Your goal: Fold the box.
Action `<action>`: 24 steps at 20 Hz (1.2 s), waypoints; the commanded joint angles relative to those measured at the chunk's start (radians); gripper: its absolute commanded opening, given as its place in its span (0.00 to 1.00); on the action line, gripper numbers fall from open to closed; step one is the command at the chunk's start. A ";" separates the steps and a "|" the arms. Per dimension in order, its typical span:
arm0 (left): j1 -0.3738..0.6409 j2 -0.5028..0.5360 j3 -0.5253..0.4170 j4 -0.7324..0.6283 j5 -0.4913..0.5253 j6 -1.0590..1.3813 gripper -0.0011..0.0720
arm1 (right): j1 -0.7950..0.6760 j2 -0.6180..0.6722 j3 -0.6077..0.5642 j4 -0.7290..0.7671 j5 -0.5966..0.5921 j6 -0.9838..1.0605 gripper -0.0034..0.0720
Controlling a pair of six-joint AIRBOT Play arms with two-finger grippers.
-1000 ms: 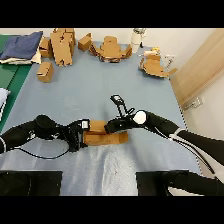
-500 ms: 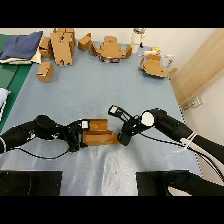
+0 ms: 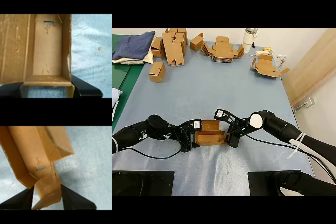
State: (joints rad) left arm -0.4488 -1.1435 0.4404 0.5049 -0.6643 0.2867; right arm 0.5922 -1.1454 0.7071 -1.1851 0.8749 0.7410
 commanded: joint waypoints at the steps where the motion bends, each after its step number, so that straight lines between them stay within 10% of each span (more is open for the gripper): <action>1: 0.000 0.000 -0.001 0.000 0.000 0.000 0.66 | 0.002 0.002 0.008 -0.128 0.017 0.021 0.76; 10: 0.000 0.000 -0.001 0.000 0.000 0.000 0.66 | 0.034 0.072 0.087 -0.082 0.143 -0.054 0.76; 24: 0.000 0.000 -0.001 0.000 0.000 0.000 0.66 | 0.051 -0.029 0.085 0.034 0.019 -0.159 0.71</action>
State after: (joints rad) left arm -0.4488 -1.1435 0.4404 0.5041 -0.6647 0.2859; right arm 0.6418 -1.1656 0.7918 -1.1748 0.9077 0.5930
